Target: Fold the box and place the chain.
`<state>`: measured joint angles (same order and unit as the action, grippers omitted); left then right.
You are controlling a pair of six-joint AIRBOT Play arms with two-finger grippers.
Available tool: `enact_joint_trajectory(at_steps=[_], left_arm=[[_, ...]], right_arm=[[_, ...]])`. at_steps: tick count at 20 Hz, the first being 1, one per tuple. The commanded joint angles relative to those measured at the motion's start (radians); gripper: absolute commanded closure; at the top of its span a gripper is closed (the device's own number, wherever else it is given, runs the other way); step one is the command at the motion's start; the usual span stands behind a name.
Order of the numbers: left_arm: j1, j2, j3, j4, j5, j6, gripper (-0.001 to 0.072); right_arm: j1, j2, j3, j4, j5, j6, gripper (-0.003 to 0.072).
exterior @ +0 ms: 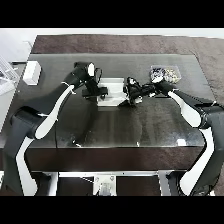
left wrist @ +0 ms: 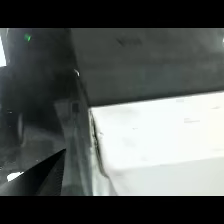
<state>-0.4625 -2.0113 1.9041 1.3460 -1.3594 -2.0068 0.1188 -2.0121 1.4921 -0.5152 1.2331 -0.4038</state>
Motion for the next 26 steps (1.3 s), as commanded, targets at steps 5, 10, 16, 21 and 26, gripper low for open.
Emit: enact_joint_trajectory(at_steps=[5,10,16,21,26], left_arm=[[0.0,0.009,0.121,-0.008,-0.169,0.09,0.0181],[0.095,0.065,0.125,-0.121,-0.25,0.196,0.0181],[0.291,0.093,0.114,-0.303,-0.296,0.836,0.0181],[0.37,0.093,0.026,-0.379,-0.303,1.173,0.0179],[0.373,0.093,-0.243,-0.587,-0.07,1.74,-0.0011]], right_arm=[[0.0,0.0,0.0,0.003,0.003,0.0,0.0102],[0.0,0.0,0.0,0.003,0.003,0.0,0.0102],[0.0,0.0,0.0,0.003,0.003,0.0,0.0102],[0.0,0.0,0.0,0.003,0.003,0.0,0.0102],[0.0,0.0,0.0,0.003,0.003,0.0,0.0102]])
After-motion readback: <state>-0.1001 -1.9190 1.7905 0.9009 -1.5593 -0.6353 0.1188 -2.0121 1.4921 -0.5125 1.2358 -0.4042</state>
